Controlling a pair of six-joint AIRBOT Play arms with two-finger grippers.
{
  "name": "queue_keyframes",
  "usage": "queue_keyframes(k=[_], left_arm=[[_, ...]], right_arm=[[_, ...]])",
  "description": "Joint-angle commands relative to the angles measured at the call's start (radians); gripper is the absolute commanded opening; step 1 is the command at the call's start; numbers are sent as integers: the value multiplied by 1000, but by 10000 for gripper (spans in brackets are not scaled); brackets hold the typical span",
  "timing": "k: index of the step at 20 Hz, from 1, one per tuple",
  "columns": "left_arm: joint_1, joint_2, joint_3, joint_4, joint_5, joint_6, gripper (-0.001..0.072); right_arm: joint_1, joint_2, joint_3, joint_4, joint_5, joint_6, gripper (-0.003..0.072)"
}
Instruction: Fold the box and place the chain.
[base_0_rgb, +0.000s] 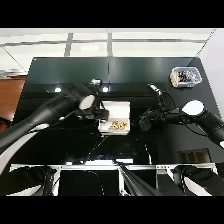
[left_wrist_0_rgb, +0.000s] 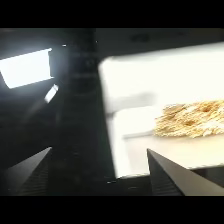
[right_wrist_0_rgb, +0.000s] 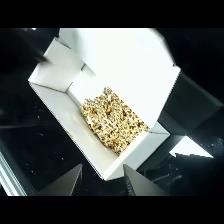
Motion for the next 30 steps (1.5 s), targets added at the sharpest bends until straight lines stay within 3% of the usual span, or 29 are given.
queue_keyframes(k=[1, 2, 4, 6, 7, 8, 11, 16, 19, 24, 30], left_arm=[[104, 177, -139, 57, 18, 62, 714], [170, 223, -204, 18, 50, 85, 714], [334, 303, -348, -219, 152, 266, 714], [501, 327, -484, -676, 184, 778, 714], [557, 323, -534, -855, 150, 1054, 714], [593, 320, -577, -937, 120, 1302, 714], [605, 314, -647, -939, 148, 1761, 714], [532, 282, -644, -935, 274, 2238, 717], [488, 239, -642, -935, 384, 2297, 718], [463, 96, -558, -945, 349, 2390, 717], [418, -2, -487, -999, 349, 2388, 717]], right_arm=[[-1, 0, 0, -44, 1, 13, 313], [-1, 0, 0, -48, 1, 17, 313], [-1, 0, 0, -47, 1, 27, 313], [0, 0, 0, -47, -9, 41, 313], [-1, 0, 0, -47, -21, 51, 313], [0, 0, 0, -47, -35, 58, 313], [0, 0, 0, -46, -58, 69, 314], [0, 0, 0, -31, -111, 102, 314], [0, 0, 0, -17, -121, 103, 313], [0, 0, 0, -17, -130, 103, 314], [0, 0, 0, -1, -142, 103, 313]])
